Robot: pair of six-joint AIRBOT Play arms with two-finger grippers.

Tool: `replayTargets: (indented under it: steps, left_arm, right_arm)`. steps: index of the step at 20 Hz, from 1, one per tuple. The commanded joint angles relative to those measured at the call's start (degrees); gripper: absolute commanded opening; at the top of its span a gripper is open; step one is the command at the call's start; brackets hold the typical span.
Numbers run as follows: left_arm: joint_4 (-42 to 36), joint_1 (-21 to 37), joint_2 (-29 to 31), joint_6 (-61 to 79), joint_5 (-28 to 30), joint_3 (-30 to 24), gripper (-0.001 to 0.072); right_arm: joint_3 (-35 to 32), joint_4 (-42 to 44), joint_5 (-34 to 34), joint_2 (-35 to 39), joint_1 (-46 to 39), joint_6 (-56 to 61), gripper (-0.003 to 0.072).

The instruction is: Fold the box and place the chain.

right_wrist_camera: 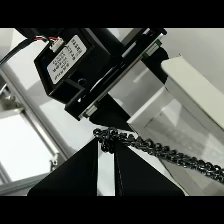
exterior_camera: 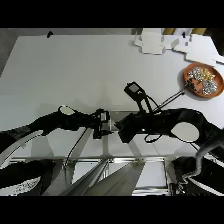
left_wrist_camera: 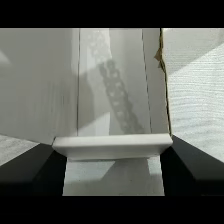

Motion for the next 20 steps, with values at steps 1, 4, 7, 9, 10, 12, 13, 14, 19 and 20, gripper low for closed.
replayTargets:
  steps: [1, 4, 7, 9, 10, 12, 13, 14, 19, 20]
  left_arm:
    - [0.0, 0.0, 0.0, 0.0, 0.0, 0.0, 0.0255]
    - [0.0, 0.0, 0.0, 0.0, 0.0, 0.0, 0.0255]
    - [0.0, 0.0, 0.0, 0.0, 0.0, 0.0, 0.0255]
    - [0.0, 0.0, 0.0, 0.0, 0.0, 0.0, 0.0255]
    - [0.0, 0.0, 0.0, 0.0, 0.0, 0.0, 0.0255]
    - [0.0, 0.0, 0.0, 0.0, 0.0, 0.0, 0.0255]
    - [0.0, 0.0, 0.0, 0.0, 0.0, 0.0, 0.0255]
    - [0.0, 0.0, 0.0, 0.0, 0.0, 0.0, 0.0255]
    - [0.0, 0.0, 0.0, 0.0, 0.0, 0.0, 0.0255]
    - [0.0, 0.0, 0.0, 0.0, 0.0, 0.0, 0.0255]
  right_arm:
    - [0.0, -0.7, -0.3, -1.2, 0.6, 0.4, 0.0024]
    - [0.0, -5.2, 0.4, -2.6, 0.6, 3.5, 0.0025]
    - [0.0, -8.4, 1.8, -5.7, 0.6, 4.5, 0.0126]
    - [0.1, -8.4, 2.0, -7.4, 0.6, 3.6, 0.0215]
    - [1.2, -9.3, 4.3, -7.2, 0.4, 1.6, 0.0217]
    - [7.1, -12.5, 13.4, -6.3, -1.2, 1.2, 0.0226]
    - [10.9, -15.2, 17.7, -5.7, -2.4, 1.2, 0.0225]
    - [14.4, -18.1, 20.9, -5.1, -3.9, 1.2, 0.0225]
    - [19.5, -29.4, 25.1, -5.3, -18.3, 3.4, 0.0104]
    - [19.1, -29.4, 25.6, -6.1, -22.1, 3.4, 0.0104]
